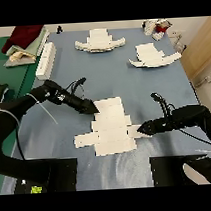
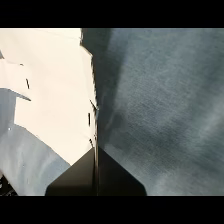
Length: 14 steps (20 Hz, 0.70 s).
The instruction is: Fold the box.
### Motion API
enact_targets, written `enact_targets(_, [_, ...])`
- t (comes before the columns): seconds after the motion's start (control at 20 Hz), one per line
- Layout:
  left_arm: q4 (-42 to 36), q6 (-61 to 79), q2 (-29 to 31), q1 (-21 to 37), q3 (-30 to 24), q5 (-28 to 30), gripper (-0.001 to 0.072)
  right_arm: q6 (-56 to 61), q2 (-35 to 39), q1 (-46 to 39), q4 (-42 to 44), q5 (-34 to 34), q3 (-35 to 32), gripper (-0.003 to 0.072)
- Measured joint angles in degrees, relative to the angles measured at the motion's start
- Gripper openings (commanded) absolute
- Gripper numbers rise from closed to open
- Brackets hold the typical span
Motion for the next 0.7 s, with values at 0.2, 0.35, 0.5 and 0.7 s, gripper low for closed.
enact_targets(0.2, [-0.6, 2.3, -5.2, -3.0, 5.7, -3.6, 0.0466, 0.5, 0.0, 0.0, -0.4, 0.0, 0.0, 0.0002])
enact_targets(0.35, [-0.3, 3.4, -6.7, -3.9, 7.8, -7.1, 0.0466, 0.9, 0.0, 0.0, -0.7, 0.1, 0.0, 0.0002])
enact_targets(0.5, [1.1, 3.9, -7.3, -4.3, 8.6, -9.3, 0.0255, 0.9, 0.0, 0.0, -0.9, 0.2, 0.0, 0.0002])
enact_targets(0.7, [1.7, 6.6, -7.6, -4.5, 8.9, -11.0, 0.0107, 0.9, 0.0, 0.0, -1.0, 0.2, 0.0, 0.0002])
